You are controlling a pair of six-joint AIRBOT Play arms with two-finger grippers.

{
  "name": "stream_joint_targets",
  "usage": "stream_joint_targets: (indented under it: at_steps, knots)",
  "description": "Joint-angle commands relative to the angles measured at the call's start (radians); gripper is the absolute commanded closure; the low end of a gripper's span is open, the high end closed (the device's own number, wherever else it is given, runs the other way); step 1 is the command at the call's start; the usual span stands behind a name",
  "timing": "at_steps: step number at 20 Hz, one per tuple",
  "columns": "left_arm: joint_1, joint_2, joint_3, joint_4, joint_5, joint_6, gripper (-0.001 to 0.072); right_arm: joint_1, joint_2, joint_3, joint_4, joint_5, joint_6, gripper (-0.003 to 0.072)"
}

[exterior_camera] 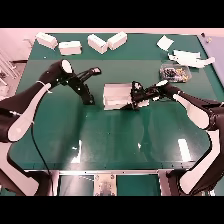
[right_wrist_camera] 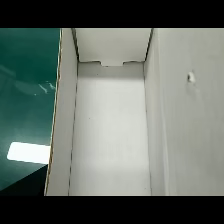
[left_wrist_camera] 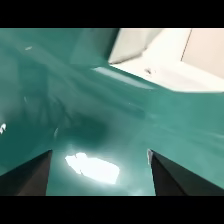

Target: Fold the box and place the chain.

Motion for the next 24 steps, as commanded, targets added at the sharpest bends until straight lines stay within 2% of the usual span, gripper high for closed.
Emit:
stream_joint_targets:
  at_steps: [1,3,4,6,8,17,20,24]
  knots:
    - [0.004,-0.002,-0.083,-0.205,0.081,0.358,-0.0011,0.000,0.000,0.000,0.000,0.000,0.000,0.0117]
    - [0.014,-0.007,-0.114,-0.408,0.073,0.600,-0.0011,0.000,0.000,0.000,0.000,0.000,0.000,0.0117]
    - [0.024,-0.012,-0.119,-0.467,0.075,0.650,-0.0011,0.000,0.000,-0.001,0.000,0.000,0.000,0.0118]
    - [0.051,-0.023,-0.120,-0.506,0.060,0.672,-0.0011,0.000,0.000,-0.001,0.000,0.000,0.000,0.0117]
    - [0.071,-0.039,-0.122,-0.551,-0.002,0.708,-0.0011,0.000,0.000,-0.001,0.000,0.000,0.000,0.0117]
    - [0.069,-0.071,-0.125,-0.559,-0.097,0.721,-0.0011,0.000,0.000,-0.001,0.000,0.000,0.000,0.0117]
    - [0.069,-0.078,-0.124,-0.565,-0.095,0.717,-0.0011,0.000,0.000,-0.001,0.000,0.000,0.000,0.0117]
    - [0.069,-0.078,-0.124,-0.570,-0.025,0.647,-0.0011,0.000,0.000,-0.001,0.000,0.000,0.000,0.0118]
